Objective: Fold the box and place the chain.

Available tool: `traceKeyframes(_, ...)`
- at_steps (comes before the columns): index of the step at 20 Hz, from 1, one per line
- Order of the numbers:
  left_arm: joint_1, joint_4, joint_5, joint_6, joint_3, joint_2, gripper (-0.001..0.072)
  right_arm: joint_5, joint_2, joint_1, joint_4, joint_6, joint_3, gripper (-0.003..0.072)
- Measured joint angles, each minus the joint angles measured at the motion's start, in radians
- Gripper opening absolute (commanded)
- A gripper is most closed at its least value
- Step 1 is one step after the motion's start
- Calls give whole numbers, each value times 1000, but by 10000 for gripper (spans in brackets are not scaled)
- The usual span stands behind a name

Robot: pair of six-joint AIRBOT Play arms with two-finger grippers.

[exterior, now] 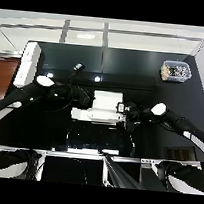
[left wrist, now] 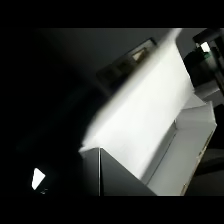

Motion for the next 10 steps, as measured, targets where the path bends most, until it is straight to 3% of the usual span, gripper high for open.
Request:
traceKeyframes(3,28,72,-42,-6,-18,134,27,0,0,0,0,0,0,77)
traceKeyframes(6,27,97,-118,116,-95,233,28,0,0,0,0,0,0,77)
traceKeyframes(7,21,108,-146,181,-126,249,65,0,0,0,0,0,0,77)
traceKeyframes(8,16,127,-164,248,-151,257,325,0,0,0,0,0,0,77)
traceKeyframes(9,10,152,-168,319,-175,259,652,0,0,0,0,0,0,77)
traceKeyframes(10,5,173,-166,383,-193,257,712,0,0,0,0,-1,0,76)
